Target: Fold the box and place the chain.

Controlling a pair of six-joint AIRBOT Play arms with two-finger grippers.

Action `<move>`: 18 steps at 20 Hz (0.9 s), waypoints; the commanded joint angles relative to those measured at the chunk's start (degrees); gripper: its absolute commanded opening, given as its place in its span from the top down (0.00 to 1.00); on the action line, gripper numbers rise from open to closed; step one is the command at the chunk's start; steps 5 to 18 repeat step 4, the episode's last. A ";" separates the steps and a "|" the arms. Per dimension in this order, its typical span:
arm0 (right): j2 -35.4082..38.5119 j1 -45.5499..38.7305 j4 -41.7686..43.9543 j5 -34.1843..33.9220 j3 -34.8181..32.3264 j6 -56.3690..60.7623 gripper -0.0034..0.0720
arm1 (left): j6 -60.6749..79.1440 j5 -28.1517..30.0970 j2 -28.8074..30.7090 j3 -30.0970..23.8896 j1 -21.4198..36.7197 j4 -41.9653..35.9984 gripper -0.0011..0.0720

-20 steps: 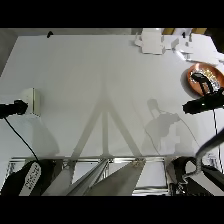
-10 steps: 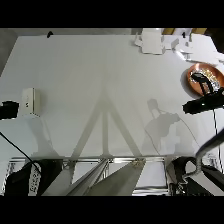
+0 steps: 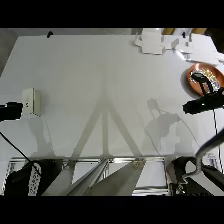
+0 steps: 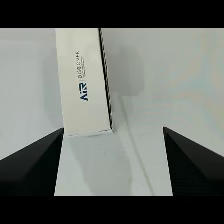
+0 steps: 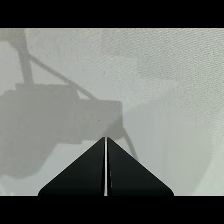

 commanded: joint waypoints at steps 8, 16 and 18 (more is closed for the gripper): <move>-0.02 -0.04 0.00 0.02 0.00 0.00 0.93 | -0.02 0.83 0.07 -0.04 -0.13 0.02 0.04; -0.02 -0.04 0.00 0.02 0.00 0.00 0.93 | -0.02 0.83 0.07 -0.04 -0.13 0.02 0.04; -0.02 -0.04 0.00 0.02 0.00 0.00 0.93 | -0.02 0.83 0.07 -0.04 -0.13 0.02 0.04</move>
